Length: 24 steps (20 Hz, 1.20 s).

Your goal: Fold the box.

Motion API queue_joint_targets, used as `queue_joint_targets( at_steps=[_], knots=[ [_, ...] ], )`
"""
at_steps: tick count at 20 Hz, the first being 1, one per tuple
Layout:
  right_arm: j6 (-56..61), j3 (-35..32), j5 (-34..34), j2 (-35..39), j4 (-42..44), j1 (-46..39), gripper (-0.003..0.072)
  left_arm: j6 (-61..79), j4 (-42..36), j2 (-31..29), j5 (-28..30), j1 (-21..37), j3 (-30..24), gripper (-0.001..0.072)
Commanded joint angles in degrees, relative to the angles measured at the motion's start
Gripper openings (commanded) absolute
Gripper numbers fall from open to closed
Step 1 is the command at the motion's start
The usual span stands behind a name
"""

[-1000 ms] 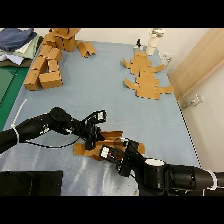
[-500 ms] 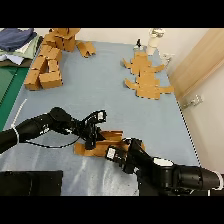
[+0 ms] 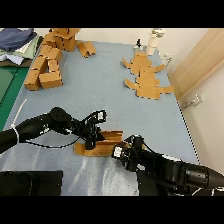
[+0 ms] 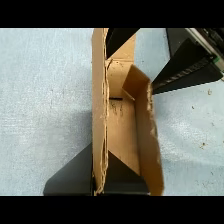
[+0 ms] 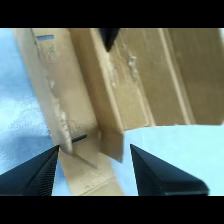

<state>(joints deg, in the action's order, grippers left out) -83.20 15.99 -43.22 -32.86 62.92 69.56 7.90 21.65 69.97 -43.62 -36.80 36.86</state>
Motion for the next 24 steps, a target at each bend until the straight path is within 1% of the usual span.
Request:
queue_joint_targets(
  at_steps=[1,4,6,8,11,14,15,16,19,21,24],
  knots=[
    [-7.32,0.00,1.42,0.39,6.23,-1.40,0.0720,0.02,0.00,0.02,0.00,0.00,-0.02,0.0014],
    [-8.72,-0.09,3.06,0.20,5.22,-3.85,0.0720,0.02,0.00,0.02,0.11,0.07,-0.02,0.0014],
    [-14.53,-0.11,5.16,-0.04,8.74,-7.76,0.0720,0.02,0.00,0.02,0.07,0.00,-0.02,0.0015],
    [-24.59,-0.11,6.08,-0.04,16.81,-12.57,0.0720,0.02,0.00,0.02,0.00,0.00,-0.02,0.0014],
    [-43.17,-0.11,6.91,-0.74,31.74,-20.68,0.0720,0.02,0.00,0.02,0.04,0.02,-0.02,0.0014],
    [-63.49,-0.09,6.32,-3.54,50.10,-28.96,0.0720,0.02,0.00,0.02,0.00,0.00,-0.02,0.0014],
    [-69.44,-0.07,5.77,-4.63,54.80,-30.73,0.0720,0.02,0.00,0.02,0.00,0.00,-0.02,0.0014],
    [-72.74,0.11,5.31,-5.84,57.18,-31.67,0.0720,0.02,0.00,0.02,0.00,0.00,-0.02,0.0014],
    [-76.61,1.49,4.24,-10.47,58.73,-32.09,0.0720,0.02,0.00,0.02,-0.02,-0.02,-0.02,0.0014],
    [-76.81,2.16,4.28,-13.00,58.90,-32.11,0.0720,0.02,0.00,0.02,0.02,0.00,-0.02,0.0014],
    [-75.21,2.51,4.17,-13.81,57.68,-32.09,0.0720,0.02,0.00,0.02,0.04,0.00,-0.02,0.0014]
  ],
)
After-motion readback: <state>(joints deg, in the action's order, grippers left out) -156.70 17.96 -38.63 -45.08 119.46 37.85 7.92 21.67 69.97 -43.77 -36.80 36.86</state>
